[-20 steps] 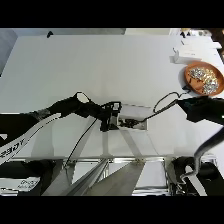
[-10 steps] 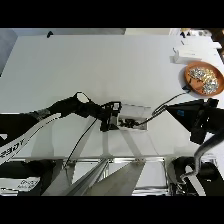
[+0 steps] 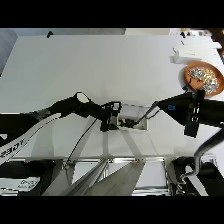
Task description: Fold the box and place the chain.
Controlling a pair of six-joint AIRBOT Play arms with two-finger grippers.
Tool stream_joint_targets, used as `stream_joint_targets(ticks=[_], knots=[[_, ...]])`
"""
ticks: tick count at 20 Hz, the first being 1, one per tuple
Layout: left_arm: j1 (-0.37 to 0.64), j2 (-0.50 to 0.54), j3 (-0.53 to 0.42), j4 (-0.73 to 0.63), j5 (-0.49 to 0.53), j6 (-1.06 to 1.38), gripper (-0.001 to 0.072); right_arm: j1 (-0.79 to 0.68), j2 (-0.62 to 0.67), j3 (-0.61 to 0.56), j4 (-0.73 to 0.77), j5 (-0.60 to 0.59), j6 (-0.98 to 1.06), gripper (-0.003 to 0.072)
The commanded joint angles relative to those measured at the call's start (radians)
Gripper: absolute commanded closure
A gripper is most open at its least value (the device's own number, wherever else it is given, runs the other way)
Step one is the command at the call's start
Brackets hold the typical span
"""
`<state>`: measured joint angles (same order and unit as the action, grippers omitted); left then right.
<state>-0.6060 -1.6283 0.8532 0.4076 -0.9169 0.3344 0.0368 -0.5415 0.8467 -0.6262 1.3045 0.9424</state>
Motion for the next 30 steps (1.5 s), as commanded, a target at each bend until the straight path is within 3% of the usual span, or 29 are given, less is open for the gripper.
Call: stream_joint_targets(ticks=[1, 8, 13, 16, 22, 27, 30], knots=[[0.0, 0.001, 0.0, 0.0, 0.0, 0.0, 0.0537, 0.0, -0.122, 0.0, 0.005, 0.062, -0.1, 0.0666], [0.0, 0.001, 0.0, 0.0, 0.0, 0.0, 0.0537, 0.006, -0.425, 0.0, -0.125, 0.12, -0.124, 0.0666], [0.0, 0.0, 0.0, 0.0, 0.0, 0.0, 0.0537, 0.188, -0.553, 0.0, -0.274, 0.037, -0.074, 0.0666], [0.0, 0.001, 0.0, 0.0, 0.0, 0.0, 0.0537, 0.294, -0.56, 0.0, -0.399, -0.106, 0.025, 0.0666], [0.0, 0.001, 0.0, 0.0, 0.0, 0.0, 0.0537, 0.389, -0.56, 0.0, -0.434, -0.167, 0.092, 0.0663], [0.0, 0.001, 0.0, 0.0, 0.0, 0.0, 0.0537, 0.412, -0.56, 0.0, -0.505, -0.197, 0.216, 0.0477], [0.0, 0.001, 0.0, 0.0, 0.0, 0.0, 0.0537, 0.412, -0.559, 0.0, -0.517, -0.175, 0.301, 0.0477]])
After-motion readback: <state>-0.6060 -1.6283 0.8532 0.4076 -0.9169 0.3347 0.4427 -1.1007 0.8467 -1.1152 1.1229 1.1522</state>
